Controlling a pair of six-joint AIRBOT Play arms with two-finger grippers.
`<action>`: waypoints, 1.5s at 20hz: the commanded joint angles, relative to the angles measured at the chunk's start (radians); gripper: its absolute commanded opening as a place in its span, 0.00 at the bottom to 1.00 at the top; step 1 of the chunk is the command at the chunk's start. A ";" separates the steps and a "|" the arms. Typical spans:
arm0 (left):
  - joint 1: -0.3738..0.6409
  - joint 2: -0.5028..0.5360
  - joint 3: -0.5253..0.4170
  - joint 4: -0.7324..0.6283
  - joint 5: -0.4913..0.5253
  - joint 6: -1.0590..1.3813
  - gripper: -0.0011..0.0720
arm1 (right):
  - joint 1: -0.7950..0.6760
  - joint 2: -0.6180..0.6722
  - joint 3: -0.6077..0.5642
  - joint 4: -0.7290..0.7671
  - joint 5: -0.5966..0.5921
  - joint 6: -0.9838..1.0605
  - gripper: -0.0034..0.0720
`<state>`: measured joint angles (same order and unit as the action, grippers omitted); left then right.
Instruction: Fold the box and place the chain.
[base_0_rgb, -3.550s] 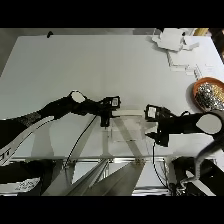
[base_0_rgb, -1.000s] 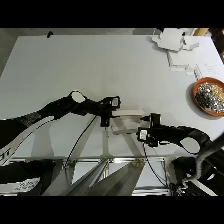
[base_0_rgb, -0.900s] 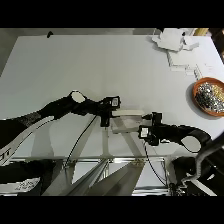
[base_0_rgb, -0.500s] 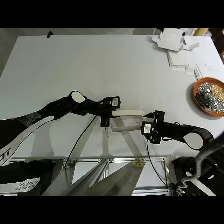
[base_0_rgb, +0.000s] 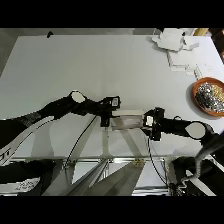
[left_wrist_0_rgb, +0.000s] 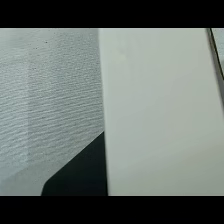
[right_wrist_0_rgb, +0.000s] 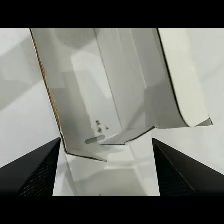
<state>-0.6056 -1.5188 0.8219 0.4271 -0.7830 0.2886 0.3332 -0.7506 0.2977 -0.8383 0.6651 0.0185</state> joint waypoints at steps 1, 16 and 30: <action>-0.001 -0.001 0.000 0.000 0.000 0.000 0.03 | -0.066 -0.068 0.031 0.088 0.083 -0.131 0.88; -0.001 -0.001 0.000 0.000 0.000 0.000 0.03 | -0.186 -0.263 0.041 0.315 0.137 -0.405 0.88; -0.001 -0.001 0.000 0.000 0.000 0.000 0.03 | -0.185 -0.344 0.041 0.354 0.146 -0.596 0.88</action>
<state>-0.6056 -1.5188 0.8219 0.4274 -0.7841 0.2890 0.1474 -1.0885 0.3386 -0.5098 0.8055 -0.5316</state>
